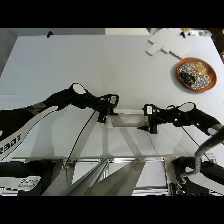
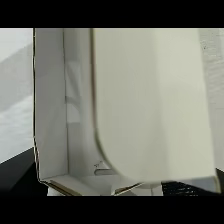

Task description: Fold the box and place the chain.

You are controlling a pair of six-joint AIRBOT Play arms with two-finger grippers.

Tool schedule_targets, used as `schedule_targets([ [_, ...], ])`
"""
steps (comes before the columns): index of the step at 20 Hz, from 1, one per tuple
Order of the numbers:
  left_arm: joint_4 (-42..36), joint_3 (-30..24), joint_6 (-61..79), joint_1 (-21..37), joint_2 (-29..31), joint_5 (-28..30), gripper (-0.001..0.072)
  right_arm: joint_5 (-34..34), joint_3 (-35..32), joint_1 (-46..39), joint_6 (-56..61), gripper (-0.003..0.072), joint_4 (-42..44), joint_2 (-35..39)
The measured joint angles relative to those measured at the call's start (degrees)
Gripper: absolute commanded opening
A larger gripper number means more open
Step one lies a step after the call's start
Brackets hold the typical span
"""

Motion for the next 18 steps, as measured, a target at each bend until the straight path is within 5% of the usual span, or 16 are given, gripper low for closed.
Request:
schedule_targets([
  [11, 0.0, 0.0, 0.0, 0.0, 0.0, 0.0, 0.0012, 0.2, 0.0, 0.0, -0.1, 0.0636, 0.1, -2.0],
  [15, 0.0, 0.0, 0.0, 0.0, 0.0, -0.1, 0.0012, 0.2, 0.0, 0.0, -0.1, 0.0511, 0.3, -2.1],
  [18, 0.0, 0.0, 0.0, 0.0, 0.0, -0.1, 0.0012, 0.2, 0.0, 0.0, 0.0, 0.0498, 0.3, -2.1],
])
